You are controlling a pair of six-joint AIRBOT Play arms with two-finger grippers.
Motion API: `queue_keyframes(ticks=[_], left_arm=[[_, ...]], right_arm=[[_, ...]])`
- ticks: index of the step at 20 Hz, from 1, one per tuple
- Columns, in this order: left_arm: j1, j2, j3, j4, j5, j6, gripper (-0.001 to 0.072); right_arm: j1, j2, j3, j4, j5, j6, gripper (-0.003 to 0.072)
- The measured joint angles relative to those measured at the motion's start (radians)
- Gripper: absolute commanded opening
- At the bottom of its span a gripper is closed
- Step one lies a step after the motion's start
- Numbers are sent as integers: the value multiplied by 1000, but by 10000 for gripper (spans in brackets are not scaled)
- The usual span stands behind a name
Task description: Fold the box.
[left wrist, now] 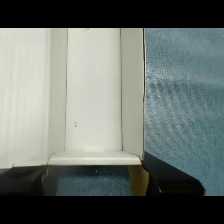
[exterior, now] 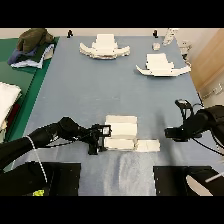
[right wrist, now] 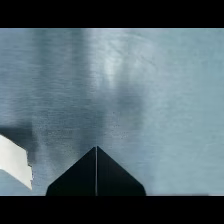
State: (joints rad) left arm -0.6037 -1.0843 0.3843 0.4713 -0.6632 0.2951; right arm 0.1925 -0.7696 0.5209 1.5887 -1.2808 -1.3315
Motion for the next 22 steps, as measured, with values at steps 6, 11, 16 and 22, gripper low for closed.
queue_keyframes(ticks=[6, 11, 16, 22], left_arm=[[0, 0, 0, 0, 0, 0, 511], [0, 0, 0, 0, 0, 0, 511], [0, 0, 0, 0, 0, 0, 511], [0, 0, 0, 0, 0, 0, 511]], right_arm=[[-220, -55, -132, 391, 87, -141, 0], [-251, -68, -181, 565, 132, -234, 0], [-250, -70, -211, 627, 149, -275, 0], [-126, -71, -235, 690, 208, -297, 0]])
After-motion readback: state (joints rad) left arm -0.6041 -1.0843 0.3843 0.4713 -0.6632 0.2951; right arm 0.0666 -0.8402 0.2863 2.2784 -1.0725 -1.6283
